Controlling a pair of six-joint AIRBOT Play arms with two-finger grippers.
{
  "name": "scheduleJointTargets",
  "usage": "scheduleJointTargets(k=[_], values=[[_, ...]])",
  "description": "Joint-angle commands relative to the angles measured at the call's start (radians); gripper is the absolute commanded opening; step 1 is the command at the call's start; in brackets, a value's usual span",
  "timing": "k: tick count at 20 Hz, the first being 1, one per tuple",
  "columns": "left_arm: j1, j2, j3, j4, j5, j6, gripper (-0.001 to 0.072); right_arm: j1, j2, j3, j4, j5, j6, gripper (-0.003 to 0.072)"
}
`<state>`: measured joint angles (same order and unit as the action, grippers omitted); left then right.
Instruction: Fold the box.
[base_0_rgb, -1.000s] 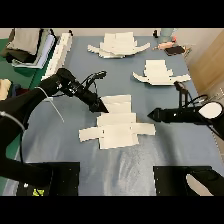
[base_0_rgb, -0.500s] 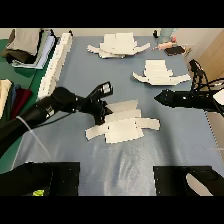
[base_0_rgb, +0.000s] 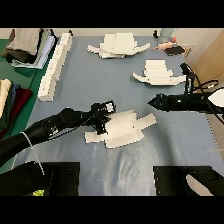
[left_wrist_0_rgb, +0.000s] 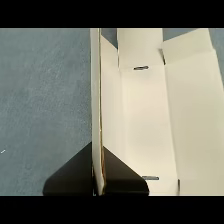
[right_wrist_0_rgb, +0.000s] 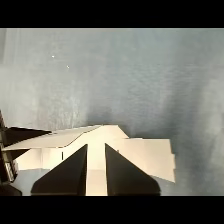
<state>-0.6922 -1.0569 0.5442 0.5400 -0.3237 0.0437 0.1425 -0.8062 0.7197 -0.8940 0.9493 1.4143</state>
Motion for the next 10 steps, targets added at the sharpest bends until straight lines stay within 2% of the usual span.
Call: scheduleJointTargets(k=[1,4,6,10], values=[[-0.006,-0.009,-0.010,-0.019,0.026,0.033,0.0011,0.016,-0.001,-0.023,-0.003,0.005,0.000,0.0159],[-0.006,0.027,-0.005,-0.026,0.026,0.057,0.0012,0.016,-0.003,-0.029,-0.003,0.003,0.000,0.0156],[-0.006,0.075,0.005,-0.025,0.024,0.057,0.0012,0.016,-0.006,-0.032,-0.010,0.008,0.000,0.0017],[-0.005,0.101,0.013,-0.024,-0.076,0.080,0.0013,0.016,-0.034,-0.111,-0.014,0.002,0.000,0.0003]])
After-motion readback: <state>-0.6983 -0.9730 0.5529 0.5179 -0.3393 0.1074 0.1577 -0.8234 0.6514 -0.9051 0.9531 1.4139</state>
